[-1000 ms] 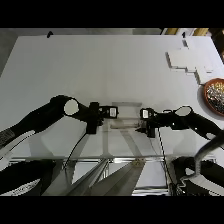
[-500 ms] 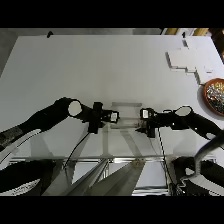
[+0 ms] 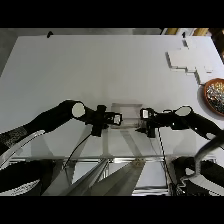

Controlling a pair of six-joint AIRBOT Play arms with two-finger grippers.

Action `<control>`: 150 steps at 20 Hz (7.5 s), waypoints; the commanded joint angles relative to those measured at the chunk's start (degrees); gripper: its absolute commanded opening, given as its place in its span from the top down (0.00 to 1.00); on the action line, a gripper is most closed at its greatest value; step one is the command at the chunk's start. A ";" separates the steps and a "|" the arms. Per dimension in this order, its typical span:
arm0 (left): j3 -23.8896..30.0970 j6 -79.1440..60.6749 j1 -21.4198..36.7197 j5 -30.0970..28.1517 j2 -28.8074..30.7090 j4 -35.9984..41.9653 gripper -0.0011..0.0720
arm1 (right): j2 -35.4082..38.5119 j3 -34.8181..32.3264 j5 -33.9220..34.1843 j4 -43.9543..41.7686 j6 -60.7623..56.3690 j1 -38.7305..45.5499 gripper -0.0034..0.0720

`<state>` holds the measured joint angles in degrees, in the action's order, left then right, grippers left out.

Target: Fold the box and place the chain.

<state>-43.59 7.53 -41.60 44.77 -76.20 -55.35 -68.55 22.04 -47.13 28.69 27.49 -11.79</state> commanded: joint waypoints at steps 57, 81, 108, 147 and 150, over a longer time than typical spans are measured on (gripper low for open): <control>0.00 81.20 6.95 8.76 -2.40 2.67 0.98 | -0.02 -0.02 0.00 -0.02 0.00 0.00 0.42; -0.02 81.00 2.10 -1.27 3.80 7.10 0.61 | -0.02 -0.02 -0.02 -0.02 0.00 0.00 0.42; -0.17 81.42 2.36 1.84 4.20 7.96 0.61 | 0.00 -0.02 -0.02 -0.02 0.00 0.00 0.42; -28.44 124.10 -9.55 25.79 -18.84 -22.14 0.62 | -0.02 -0.02 -0.02 -0.04 0.00 0.00 0.42; -27.47 123.60 -9.55 23.93 -17.42 -22.12 0.62 | -0.02 -0.02 -0.02 -0.04 0.00 0.00 0.42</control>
<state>-71.68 131.37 -50.96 70.19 -94.43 -77.32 -68.55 22.04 -47.16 28.67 27.49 -11.79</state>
